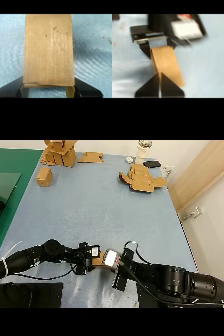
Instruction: Fold the box.
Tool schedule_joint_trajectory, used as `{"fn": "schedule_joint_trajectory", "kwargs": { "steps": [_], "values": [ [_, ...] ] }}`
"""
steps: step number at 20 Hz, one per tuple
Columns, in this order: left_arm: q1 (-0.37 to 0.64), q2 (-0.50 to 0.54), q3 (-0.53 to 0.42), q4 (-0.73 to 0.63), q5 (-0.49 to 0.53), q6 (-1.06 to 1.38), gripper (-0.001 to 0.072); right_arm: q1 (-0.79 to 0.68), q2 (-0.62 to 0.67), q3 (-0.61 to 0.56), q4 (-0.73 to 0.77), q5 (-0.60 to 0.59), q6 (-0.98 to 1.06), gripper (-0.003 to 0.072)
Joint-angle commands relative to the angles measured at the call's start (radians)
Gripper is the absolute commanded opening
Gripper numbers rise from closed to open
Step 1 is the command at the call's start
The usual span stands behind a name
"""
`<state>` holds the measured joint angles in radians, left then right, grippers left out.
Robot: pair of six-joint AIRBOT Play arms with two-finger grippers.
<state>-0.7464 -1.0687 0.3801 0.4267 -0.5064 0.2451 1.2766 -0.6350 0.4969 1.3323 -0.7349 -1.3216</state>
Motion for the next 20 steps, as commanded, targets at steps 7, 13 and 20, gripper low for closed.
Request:
{"fn": "schedule_joint_trajectory", "kwargs": {
  "steps": [7, 13, 20],
  "values": [
    [0.000, 0.001, 0.001, 0.000, 0.000, 0.000, 0.0541, -0.004, 0.025, -0.244, 0.305, 0.442, 0.950, 0.0000],
    [0.000, 0.001, 0.001, 0.000, 0.000, 0.000, 0.0540, -0.116, 0.005, -0.342, 0.293, 0.815, 1.111, 0.0000],
    [0.000, 0.000, 0.001, 0.000, 0.000, 0.000, 0.0540, -0.173, 0.007, -0.343, 0.280, 0.724, 1.112, 0.0000]
  ]
}}
